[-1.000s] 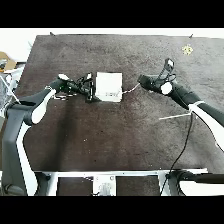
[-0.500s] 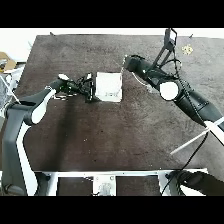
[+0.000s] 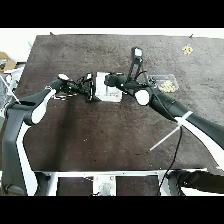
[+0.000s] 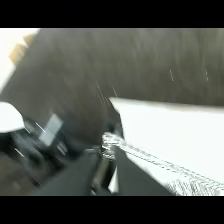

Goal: Fold the box and place the chain.

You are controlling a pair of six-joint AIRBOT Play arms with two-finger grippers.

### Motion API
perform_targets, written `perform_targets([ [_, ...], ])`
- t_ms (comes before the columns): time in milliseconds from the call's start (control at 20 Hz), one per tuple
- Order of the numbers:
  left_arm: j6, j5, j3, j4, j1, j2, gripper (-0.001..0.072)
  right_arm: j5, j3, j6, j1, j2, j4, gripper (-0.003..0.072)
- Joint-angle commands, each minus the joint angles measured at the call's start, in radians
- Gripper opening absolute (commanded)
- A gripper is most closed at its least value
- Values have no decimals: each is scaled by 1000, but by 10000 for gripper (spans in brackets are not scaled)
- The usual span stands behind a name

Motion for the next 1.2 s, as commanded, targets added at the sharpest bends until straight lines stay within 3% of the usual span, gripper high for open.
perform_targets([
  [0, 0, 0, 0, 0, -1, 0, 392, 119, 1, -1, -24, -46, -46, 264],
  [200, 0, 0, 0, 0, -1, 0, 392, 268, -44, 0, -151, 38, -134, 265],
  [400, 0, 0, 0, 0, -1, 0, 392, 265, -188, 49, -380, 64, -133, 266],
  [500, 0, 0, 0, 0, -1, 0, 392, 200, -233, 48, -480, 27, -57, 266],
  [750, 0, 0, 0, 0, -1, 0, 392, 88, -190, 47, -512, -114, 59, 267],
  [850, 0, 0, 0, 0, -1, 0, 392, 74, -136, 48, -498, -169, 59, 342],
  [900, 0, 0, 0, 0, -1, 0, 392, 72, -106, 48, -496, -196, 71, 342],
  [1050, 0, 0, 0, 0, -1, 0, 392, 73, -35, 48, -492, -258, 85, 304],
  [1100, 0, 0, 0, 0, -1, 0, 392, 81, -23, 48, -492, -263, 86, 121],
  [1150, 0, 0, 0, 0, -1, 0, 392, 89, -19, 48, -492, -259, 86, 2],
])
